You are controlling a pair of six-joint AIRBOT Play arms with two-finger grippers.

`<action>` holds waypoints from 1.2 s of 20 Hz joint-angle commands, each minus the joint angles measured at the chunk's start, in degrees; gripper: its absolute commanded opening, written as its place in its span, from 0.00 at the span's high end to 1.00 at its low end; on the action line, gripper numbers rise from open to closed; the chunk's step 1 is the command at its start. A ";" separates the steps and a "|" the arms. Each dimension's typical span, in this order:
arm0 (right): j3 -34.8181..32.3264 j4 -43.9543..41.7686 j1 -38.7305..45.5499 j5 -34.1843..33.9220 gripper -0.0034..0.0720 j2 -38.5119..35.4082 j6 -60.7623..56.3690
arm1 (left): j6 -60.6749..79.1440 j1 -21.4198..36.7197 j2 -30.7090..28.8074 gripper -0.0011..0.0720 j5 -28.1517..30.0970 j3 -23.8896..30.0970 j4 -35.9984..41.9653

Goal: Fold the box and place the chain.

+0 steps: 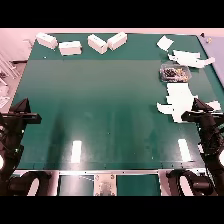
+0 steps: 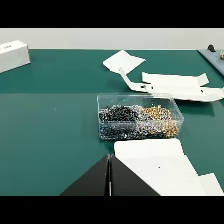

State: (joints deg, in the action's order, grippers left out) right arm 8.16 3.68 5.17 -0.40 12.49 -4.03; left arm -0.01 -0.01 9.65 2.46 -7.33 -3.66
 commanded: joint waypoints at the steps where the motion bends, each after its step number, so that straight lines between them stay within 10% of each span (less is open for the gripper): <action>1: -0.02 -0.02 0.04 0.00 0.94 -0.02 0.00 | 0.00 0.00 0.00 0.95 0.04 -0.02 -0.02; 7: 1.20 0.04 0.74 0.81 0.83 1.66 0.92 | 0.02 0.00 0.00 0.95 -0.02 -0.02 -0.02; 11: 9.66 0.07 7.65 3.23 0.75 16.59 1.36 | 0.02 0.00 0.00 0.95 -0.04 -0.04 -0.02; 16: 24.59 4.17 20.44 19.58 0.75 37.92 -1.44 | 0.02 0.00 0.00 0.95 -0.04 -0.02 -0.02; 24: 53.75 40.79 46.42 59.12 0.67 62.31 -31.19 | 0.02 0.00 0.00 0.95 -0.04 -0.02 -0.02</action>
